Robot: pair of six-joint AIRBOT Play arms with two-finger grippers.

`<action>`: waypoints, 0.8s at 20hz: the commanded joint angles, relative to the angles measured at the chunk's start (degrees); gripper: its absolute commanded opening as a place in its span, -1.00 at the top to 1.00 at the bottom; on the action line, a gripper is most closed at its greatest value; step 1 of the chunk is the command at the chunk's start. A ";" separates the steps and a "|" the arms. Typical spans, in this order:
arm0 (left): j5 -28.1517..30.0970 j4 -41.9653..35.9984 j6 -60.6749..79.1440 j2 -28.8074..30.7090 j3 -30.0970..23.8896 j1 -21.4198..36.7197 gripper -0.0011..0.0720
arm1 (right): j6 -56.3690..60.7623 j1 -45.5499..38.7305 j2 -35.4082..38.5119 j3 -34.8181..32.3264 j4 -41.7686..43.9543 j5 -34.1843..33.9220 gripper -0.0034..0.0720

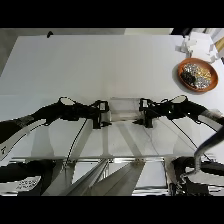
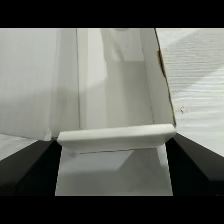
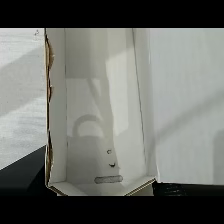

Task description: Fold the box and place the chain.

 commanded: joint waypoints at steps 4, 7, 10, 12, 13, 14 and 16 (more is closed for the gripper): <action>3.39 -2.34 -0.94 -0.02 0.13 -1.73 -0.93 | -0.02 0.02 0.00 0.00 0.00 0.02 -0.19; 3.23 -4.07 -0.55 -0.07 0.13 -1.70 -0.91 | -0.02 0.02 0.00 0.00 0.00 0.02 -0.19; 3.23 -4.02 -0.50 -0.07 0.13 -1.70 -0.17 | -0.02 0.02 0.00 0.00 0.00 0.02 -0.19; 3.21 -4.02 -0.46 -0.07 0.13 -1.73 0.61 | -0.02 0.02 0.00 0.00 0.00 0.02 -0.19; 3.21 -4.02 -0.48 -0.07 0.13 -1.70 0.89 | -0.02 0.02 0.00 -0.02 0.00 0.02 -0.19; 3.23 -4.04 -0.48 -0.07 0.13 -1.73 0.94 | -0.02 0.02 0.00 -0.02 0.00 0.02 -0.19; 3.23 -4.09 -0.48 -0.07 0.13 -1.70 0.94 | -0.02 0.02 0.00 -0.02 0.00 0.02 -0.19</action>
